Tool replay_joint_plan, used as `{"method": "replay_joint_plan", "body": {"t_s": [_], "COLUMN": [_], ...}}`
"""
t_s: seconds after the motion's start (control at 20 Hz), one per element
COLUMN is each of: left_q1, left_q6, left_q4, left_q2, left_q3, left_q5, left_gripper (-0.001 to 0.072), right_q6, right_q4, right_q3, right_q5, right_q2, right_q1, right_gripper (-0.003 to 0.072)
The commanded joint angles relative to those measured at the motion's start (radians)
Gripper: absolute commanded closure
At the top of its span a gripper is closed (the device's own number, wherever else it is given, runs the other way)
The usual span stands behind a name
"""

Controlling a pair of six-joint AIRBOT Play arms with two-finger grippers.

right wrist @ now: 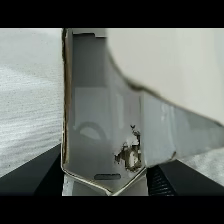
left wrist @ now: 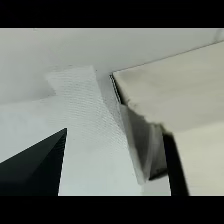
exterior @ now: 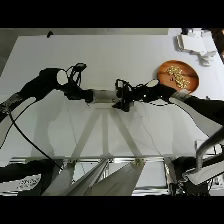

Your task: Fold the box and place the chain.

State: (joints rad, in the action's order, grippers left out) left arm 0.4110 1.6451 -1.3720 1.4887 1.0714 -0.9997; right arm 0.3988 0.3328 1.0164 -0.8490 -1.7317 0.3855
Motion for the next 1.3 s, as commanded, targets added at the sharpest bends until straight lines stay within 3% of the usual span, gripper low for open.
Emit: {"method": "replay_joint_plan", "body": {"t_s": [0.0, 0.15, 0.25, 0.45, 0.7, 0.75, 0.85, 0.9, 1.05, 1.25], "left_q1": [0.050, 0.071, 0.072, 0.072, 0.064, 0.056, 0.027, 0.007, -0.064, -0.184], "left_q6": [0.183, 0.226, 0.243, 0.248, 0.243, 0.239, 0.237, 0.235, 0.047, -0.381], "left_q4": [-0.133, -0.167, -0.162, -0.161, -0.123, -0.106, -0.087, -0.077, -0.012, 0.204], "left_q2": [0.035, 0.050, 0.049, 0.049, 0.048, 0.045, 0.028, 0.016, -0.042, -0.102], "left_q3": [0.005, 0.005, 0.005, 0.005, 0.005, 0.005, 0.005, 0.005, 0.005, 0.005], "left_q5": [0.020, 0.043, 0.066, 0.078, 0.078, 0.068, 0.050, 0.031, -0.026, -0.084], "left_gripper": [0.0079, 0.0095, 0.0335, 0.0701, 0.0687, 0.0611, 0.0246, 0.0164, 0.0164, 0.0164], "right_q6": [0.000, 0.000, 0.000, 0.000, 0.000, 0.000, 0.000, 0.000, 0.000, 0.000], "right_q4": [0.000, 0.000, 0.000, 0.000, 0.000, 0.000, 0.000, 0.000, 0.000, 0.000], "right_q3": [0.001, 0.000, 0.000, 0.000, 0.001, 0.001, 0.000, 0.001, 0.000, 0.000], "right_q5": [0.000, 0.000, 0.000, 0.000, 0.000, 0.000, 0.000, 0.000, 0.000, 0.000], "right_q2": [0.000, 0.000, 0.000, 0.000, 0.000, 0.000, 0.000, 0.000, 0.000, 0.000], "right_q1": [0.000, 0.000, 0.000, 0.000, 0.000, 0.000, 0.000, 0.000, 0.000, 0.000], "right_gripper": [0.0258, 0.0258, 0.0258, 0.0258, 0.0258, 0.0258, 0.0258, 0.0258, 0.0258, 0.0258]}}
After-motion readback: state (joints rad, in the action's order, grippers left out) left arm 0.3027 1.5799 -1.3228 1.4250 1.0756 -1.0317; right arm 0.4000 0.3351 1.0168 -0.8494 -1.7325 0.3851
